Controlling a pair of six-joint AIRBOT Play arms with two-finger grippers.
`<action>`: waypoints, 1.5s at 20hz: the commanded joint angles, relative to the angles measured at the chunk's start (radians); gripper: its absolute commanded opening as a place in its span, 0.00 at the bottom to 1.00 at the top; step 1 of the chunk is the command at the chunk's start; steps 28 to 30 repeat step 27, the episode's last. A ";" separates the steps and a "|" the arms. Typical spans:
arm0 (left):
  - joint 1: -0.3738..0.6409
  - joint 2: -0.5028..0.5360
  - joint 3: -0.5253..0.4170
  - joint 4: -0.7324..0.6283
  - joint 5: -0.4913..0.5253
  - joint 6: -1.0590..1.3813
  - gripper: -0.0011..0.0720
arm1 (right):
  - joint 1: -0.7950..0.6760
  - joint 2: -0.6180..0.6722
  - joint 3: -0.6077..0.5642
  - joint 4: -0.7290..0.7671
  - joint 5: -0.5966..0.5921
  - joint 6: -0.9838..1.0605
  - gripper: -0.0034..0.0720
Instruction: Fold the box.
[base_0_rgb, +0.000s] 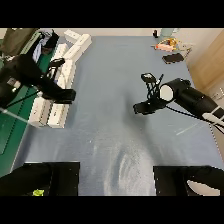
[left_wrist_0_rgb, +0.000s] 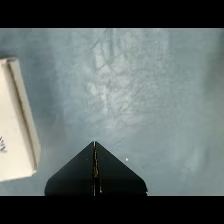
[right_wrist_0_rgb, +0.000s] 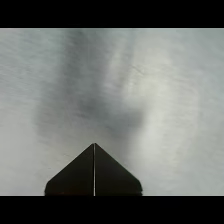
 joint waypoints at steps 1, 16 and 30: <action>-0.110 -0.170 0.143 -0.016 0.084 -0.024 0.03 | 0.039 -0.077 0.110 0.073 0.026 -0.003 0.05; -0.177 -0.290 0.239 -0.034 0.111 -0.020 0.03 | 0.092 -0.159 0.140 0.121 0.022 -0.003 0.05; -0.177 -0.290 0.239 -0.034 0.111 -0.020 0.03 | 0.092 -0.159 0.140 0.121 0.022 -0.003 0.05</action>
